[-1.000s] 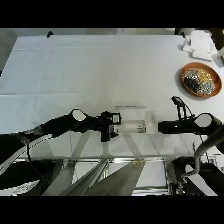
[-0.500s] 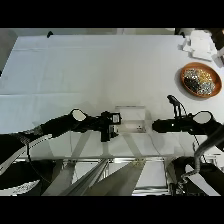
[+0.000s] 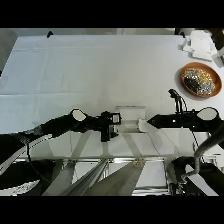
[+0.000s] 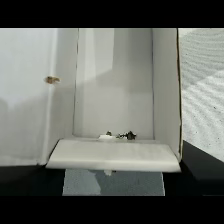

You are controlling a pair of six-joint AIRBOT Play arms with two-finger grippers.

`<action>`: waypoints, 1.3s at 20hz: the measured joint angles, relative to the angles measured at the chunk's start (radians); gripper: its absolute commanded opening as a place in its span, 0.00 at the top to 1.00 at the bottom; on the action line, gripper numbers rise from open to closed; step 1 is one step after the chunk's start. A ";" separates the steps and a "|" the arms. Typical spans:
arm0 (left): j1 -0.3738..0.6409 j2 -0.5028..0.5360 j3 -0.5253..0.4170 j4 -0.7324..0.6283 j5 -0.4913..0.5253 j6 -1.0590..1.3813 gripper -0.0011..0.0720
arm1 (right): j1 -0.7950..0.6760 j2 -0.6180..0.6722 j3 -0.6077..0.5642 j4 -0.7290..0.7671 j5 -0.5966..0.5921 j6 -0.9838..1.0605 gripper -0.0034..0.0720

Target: Fold the box and place the chain.

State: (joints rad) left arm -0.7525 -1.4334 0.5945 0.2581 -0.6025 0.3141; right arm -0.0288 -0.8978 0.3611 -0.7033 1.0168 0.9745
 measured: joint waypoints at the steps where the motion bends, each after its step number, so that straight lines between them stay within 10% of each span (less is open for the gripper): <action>1: 0.000 0.000 0.000 0.000 0.000 0.000 0.55 | 0.000 0.008 0.003 0.002 0.012 -0.001 0.48; 26: 0.000 0.000 0.000 0.000 0.000 0.000 0.55 | 0.428 0.002 0.106 -0.374 -0.114 0.512 0.42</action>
State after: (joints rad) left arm -0.7525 -1.4334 0.5945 0.2584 -0.6025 0.3141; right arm 0.3992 -0.8955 0.4667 -1.0771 0.9031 1.4860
